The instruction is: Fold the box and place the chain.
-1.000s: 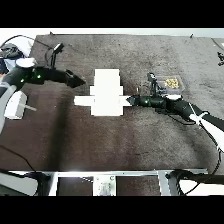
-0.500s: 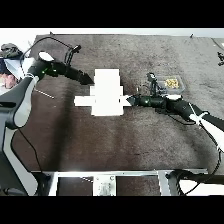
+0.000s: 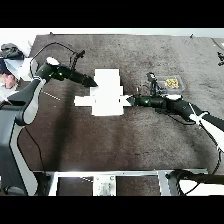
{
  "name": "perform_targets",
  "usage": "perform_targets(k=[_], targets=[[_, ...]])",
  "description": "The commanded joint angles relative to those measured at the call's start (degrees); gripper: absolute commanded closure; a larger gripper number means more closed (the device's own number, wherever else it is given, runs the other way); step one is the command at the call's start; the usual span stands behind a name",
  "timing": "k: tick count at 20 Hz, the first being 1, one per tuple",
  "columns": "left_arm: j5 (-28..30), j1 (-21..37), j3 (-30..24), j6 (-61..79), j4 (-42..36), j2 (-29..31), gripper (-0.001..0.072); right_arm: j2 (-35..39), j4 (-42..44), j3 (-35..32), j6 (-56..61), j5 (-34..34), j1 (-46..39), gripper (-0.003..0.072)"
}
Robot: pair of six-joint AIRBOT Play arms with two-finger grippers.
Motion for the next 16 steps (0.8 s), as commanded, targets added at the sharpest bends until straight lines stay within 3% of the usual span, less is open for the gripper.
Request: perform_targets(k=[1,2,5,7,8,10,13,14,15,16], targets=[[-2.9,-0.2,0.2,0.5,-1.6,-1.6,0.0205,0.0,0.0,0.1,0.0,0.1,0.0,0.0700],[-3.1,-0.4,0.2,0.6,-1.4,-1.7,0.0239,0.0,0.0,0.0,0.0,0.1,0.0,0.0700],[-4.1,-1.0,0.2,1.6,-1.5,-1.7,0.0249,0.0,0.0,0.0,0.0,0.1,0.0,0.0700],[-4.9,-1.4,0.2,2.0,-1.4,-1.7,0.0349,0.0,-0.1,0.0,0.0,0.0,0.0,0.0700],[-4.9,-1.6,0.2,2.0,-1.3,-1.8,0.0349,0.0,0.0,0.1,0.0,0.0,0.0,0.0700],[-4.9,-1.6,0.2,2.0,-1.3,-2.1,0.0510,0.0,-0.2,0.0,0.0,0.0,0.0,0.0700],[-5.3,-1.6,0.1,2.3,-1.2,-2.1,0.0668,0.0,-0.2,0.1,0.0,0.1,0.0,0.0698],[-5.9,-1.6,0.1,3.6,-1.2,-2.1,0.0699,0.0,-0.2,0.1,0.0,0.1,0.0,0.0591],[-6.2,-1.6,0.1,5.0,-1.1,-2.1,0.0697,0.0,-0.2,0.1,0.0,0.1,0.0,0.0424],[-6.2,-1.6,0.2,6.5,-1.1,-2.1,0.0697,0.3,-0.3,0.1,0.0,0.2,-0.3,0.0386]])
